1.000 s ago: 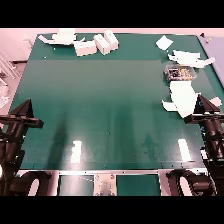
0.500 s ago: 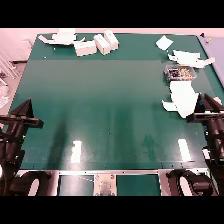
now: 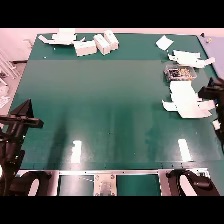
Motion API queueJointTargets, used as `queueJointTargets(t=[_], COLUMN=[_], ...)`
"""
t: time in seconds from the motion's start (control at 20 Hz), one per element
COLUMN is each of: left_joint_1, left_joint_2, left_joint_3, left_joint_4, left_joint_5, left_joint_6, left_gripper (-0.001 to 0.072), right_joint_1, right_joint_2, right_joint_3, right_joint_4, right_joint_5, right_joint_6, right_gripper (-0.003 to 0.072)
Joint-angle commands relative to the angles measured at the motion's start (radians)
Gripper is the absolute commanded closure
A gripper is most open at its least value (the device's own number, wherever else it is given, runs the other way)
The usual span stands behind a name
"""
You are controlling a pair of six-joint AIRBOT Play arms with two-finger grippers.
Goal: Fold the box and place the chain.
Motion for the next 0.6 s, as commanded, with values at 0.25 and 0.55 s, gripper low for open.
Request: queueJointTargets(t=[0.25, 0.55], left_joint_1=[0.0, 0.0], left_joint_2=[0.0, 0.0], left_joint_3=[0.0, 0.0], left_joint_4=[0.0, 0.0], left_joint_5=[-0.001, 0.0], left_joint_6=[0.0, 0.0], left_gripper=[0.0688, 0.0688], right_joint_1=[-0.15, -0.508], right_joint_2=[-0.195, -0.421], right_joint_3=[0.138, 0.328], right_joint_4=[-0.053, -0.277], right_joint_5=[0.052, 0.536], right_joint_6=[-0.018, 0.243], right_gripper=[0.0425, 0.0424])
